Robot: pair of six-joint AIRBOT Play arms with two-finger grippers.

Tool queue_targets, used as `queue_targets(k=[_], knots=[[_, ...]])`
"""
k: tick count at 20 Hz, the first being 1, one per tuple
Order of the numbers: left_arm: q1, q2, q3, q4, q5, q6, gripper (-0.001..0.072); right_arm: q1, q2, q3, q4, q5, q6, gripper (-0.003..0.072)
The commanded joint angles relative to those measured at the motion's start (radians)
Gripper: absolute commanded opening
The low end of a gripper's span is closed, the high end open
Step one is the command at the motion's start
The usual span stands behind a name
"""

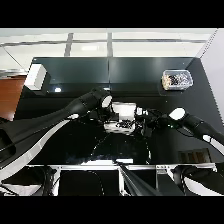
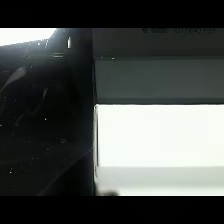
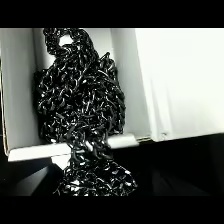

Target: Fold the box and place the chain.

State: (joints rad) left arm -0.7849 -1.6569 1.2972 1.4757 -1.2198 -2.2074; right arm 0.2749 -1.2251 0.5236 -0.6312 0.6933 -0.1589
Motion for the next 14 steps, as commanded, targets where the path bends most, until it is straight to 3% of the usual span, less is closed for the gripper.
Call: queue_targets(k=[1,3,4,7,11,14], knots=[[0.001,0.000,0.001,0.000,0.000,0.000,0.0026,0.001,-0.001,0.000,-0.026,0.002,0.032,0.0425],[0.001,0.000,0.001,0.000,0.000,0.000,0.0027,0.001,0.005,0.000,-0.027,0.010,0.043,0.0092],[0.001,0.000,0.001,0.000,0.000,0.000,0.0027,0.001,0.015,0.000,-0.028,0.010,0.060,0.0011],[0.001,0.000,0.001,0.000,0.000,0.000,0.0027,0.001,0.071,0.000,-0.048,0.003,0.155,0.0015],[0.001,0.000,0.001,0.000,0.000,0.000,0.0027,-0.002,0.214,0.021,-0.116,0.014,0.496,0.0014],[0.001,0.000,0.001,0.000,0.000,0.000,0.0027,-0.002,0.340,0.065,-0.133,0.124,0.648,0.0014]])
